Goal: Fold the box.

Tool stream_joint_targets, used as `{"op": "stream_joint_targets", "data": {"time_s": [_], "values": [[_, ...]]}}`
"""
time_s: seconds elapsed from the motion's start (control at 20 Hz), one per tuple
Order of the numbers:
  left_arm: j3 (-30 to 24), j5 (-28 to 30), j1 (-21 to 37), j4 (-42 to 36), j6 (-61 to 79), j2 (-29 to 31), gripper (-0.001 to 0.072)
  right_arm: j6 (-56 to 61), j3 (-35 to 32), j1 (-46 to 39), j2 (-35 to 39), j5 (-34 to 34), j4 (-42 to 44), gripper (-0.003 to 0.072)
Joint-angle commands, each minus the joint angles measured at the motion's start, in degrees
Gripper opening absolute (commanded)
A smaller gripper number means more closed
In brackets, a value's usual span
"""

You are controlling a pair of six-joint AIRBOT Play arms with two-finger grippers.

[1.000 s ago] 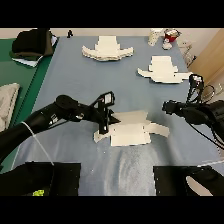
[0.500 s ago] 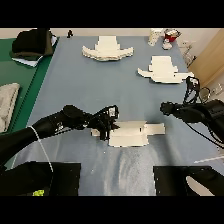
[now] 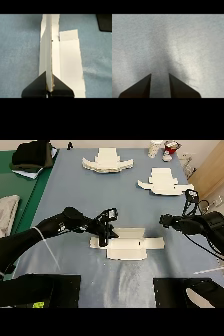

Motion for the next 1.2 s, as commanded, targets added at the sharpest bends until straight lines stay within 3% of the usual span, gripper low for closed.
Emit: {"op": "stream_joint_targets", "data": {"time_s": [0.0,0.6,0.8,1.15], "values": [[3.32,-4.68,0.5,0.57,-2.75,-4.09,0.0012,0.02,0.07,-0.02,0.0,-0.02,0.37,0.0331],[4.35,-4.5,1.36,0.94,-8.46,-6.08,0.0013,0.02,0.07,-0.02,0.0,-0.15,1.16,0.0332],[7.08,-7.67,3.58,0.79,-11.5,-6.03,0.0013,0.0,0.07,0.0,-0.02,-0.5,1.57,0.0331],[7.1,-9.4,3.93,2.25,-11.43,-6.1,0.0013,0.0,0.07,0.0,-0.02,-0.46,1.55,0.0332]]}}
